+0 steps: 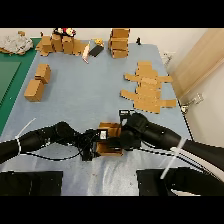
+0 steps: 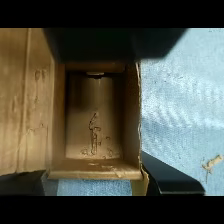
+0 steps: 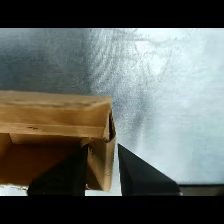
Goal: Fold the box.
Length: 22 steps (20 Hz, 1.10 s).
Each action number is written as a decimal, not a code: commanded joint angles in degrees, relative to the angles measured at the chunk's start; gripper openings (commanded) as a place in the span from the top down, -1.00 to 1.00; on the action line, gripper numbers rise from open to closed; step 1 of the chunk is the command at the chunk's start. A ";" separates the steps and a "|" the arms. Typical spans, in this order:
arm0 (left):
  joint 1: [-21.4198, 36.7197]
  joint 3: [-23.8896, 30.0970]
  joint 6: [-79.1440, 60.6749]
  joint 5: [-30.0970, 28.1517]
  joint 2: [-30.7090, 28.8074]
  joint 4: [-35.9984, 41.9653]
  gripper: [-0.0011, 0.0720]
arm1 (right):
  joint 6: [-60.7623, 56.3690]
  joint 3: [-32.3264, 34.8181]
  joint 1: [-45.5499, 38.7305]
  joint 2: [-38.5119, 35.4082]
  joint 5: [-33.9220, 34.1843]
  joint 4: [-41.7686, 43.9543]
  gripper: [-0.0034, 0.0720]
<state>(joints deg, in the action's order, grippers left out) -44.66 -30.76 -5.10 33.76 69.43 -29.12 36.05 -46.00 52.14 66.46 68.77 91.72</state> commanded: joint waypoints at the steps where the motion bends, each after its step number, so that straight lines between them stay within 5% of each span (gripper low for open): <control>1: 0.02 -0.02 0.00 0.02 -0.02 -0.02 -0.32 | -6.97 -3.28 2.73 5.38 2.71 -2.19 0.12; 4: 0.02 -0.02 0.00 0.02 -0.02 -0.02 -0.32 | -7.78 -3.80 3.21 7.56 2.93 -2.40 0.12; 15: 0.02 -0.02 -0.02 0.00 -0.02 -0.02 -0.31 | -8.15 -3.76 3.21 7.89 4.15 -4.74 0.86; 21: 0.02 -0.02 0.00 0.02 -0.02 -0.02 -0.31 | -7.65 -3.74 3.21 7.87 4.20 -4.76 0.90; 22: 0.02 -0.02 -0.02 0.02 -0.02 -0.02 -0.32 | -7.17 -3.74 3.21 7.85 4.59 -4.76 0.74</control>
<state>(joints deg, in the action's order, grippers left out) -44.66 -30.74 -5.06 33.76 69.43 -29.10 28.05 -49.74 55.37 74.32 72.95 87.11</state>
